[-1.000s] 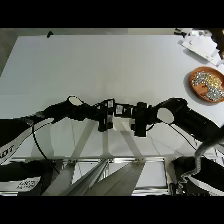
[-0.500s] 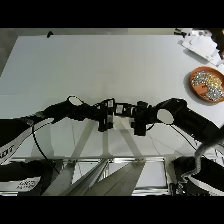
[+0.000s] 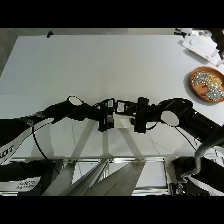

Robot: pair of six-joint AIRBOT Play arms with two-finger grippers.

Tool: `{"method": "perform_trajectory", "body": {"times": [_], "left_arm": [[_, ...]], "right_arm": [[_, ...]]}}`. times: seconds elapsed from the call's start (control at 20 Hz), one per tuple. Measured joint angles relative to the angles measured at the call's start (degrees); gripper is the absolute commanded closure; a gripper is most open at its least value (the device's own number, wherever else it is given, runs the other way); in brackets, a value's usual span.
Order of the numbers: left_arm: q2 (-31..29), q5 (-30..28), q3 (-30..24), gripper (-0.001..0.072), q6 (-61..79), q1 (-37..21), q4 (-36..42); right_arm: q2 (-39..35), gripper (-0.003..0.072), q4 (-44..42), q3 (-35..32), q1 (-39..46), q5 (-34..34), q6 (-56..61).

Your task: Fold the box and place the chain.

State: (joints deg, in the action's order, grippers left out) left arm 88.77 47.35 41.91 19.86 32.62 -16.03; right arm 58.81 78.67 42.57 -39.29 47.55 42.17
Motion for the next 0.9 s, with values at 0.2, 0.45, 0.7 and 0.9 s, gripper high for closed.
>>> {"method": "perform_trajectory", "body": {"times": [0.2, 0.45, 0.7, 0.9], "left_arm": [[0.0, 0.0, 0.0, 0.0437, 0.33, 0.0, -0.17], [0.0, 0.02, 0.0, 0.0437, 0.15, 0.0, -0.11], [0.0, 0.02, 0.0, 0.0437, 0.07, 0.0, -0.04], [0.0, 0.02, 0.0, 0.0437, 0.04, 0.0, -0.04]], "right_arm": [[-0.31, 0.034, -3.39, -0.31, -1.33, 1.2, -3.76], [-0.33, 0.0334, -5.22, -2.93, -3.58, 1.03, -6.43], [-0.31, 0.0266, -2.25, -3.89, -4.02, -3.17, -2.16], [-0.31, 0.0319, -0.59, -4.11, -4.11, -5.11, -0.68]]}}
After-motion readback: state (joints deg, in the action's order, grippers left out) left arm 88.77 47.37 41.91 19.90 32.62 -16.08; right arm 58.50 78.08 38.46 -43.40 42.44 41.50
